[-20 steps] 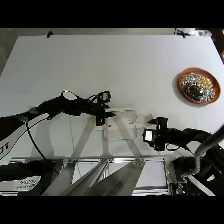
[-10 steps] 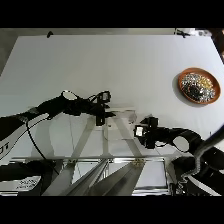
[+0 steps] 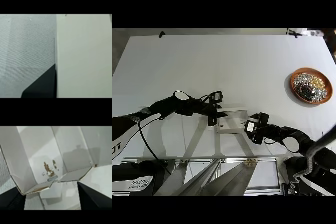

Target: Fold the box and place the chain.

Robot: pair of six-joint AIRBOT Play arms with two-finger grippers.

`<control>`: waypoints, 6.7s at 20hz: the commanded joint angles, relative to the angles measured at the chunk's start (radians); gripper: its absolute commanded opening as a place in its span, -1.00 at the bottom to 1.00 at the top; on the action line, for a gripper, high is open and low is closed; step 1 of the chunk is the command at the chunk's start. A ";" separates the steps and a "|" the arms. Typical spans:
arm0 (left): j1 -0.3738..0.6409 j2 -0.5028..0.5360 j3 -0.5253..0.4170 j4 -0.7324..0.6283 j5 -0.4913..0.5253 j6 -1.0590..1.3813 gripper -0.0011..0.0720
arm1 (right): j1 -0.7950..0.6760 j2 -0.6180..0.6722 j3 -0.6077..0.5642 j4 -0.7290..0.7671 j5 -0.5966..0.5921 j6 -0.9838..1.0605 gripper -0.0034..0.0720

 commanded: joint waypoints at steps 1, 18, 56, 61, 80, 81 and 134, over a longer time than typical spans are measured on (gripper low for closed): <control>0.000 0.000 -0.001 0.000 0.000 0.000 -0.94 | 0.002 0.000 0.001 0.003 -0.039 -0.004 0.92; 0.000 0.000 -0.001 0.000 0.000 0.000 -0.94 | -0.081 0.017 0.012 0.037 0.066 -0.064 0.93; 0.000 0.000 -0.001 0.000 0.000 0.000 -0.94 | -0.220 -0.076 0.154 0.202 0.286 -0.397 0.93; 0.000 0.000 -0.001 0.000 0.000 0.000 -0.94 | -0.235 -0.082 0.168 0.223 0.297 -0.455 0.93; 0.000 0.000 -0.001 0.000 0.000 0.000 -0.94 | -0.271 -0.186 0.207 0.368 0.329 -0.642 0.93; 0.000 0.000 -0.001 0.000 0.000 0.000 -0.94 | -0.271 -0.197 0.208 0.385 0.332 -0.668 0.93; 0.000 0.000 -0.001 0.000 0.000 0.000 -0.94 | -0.344 -0.462 0.292 0.505 0.529 -0.927 0.06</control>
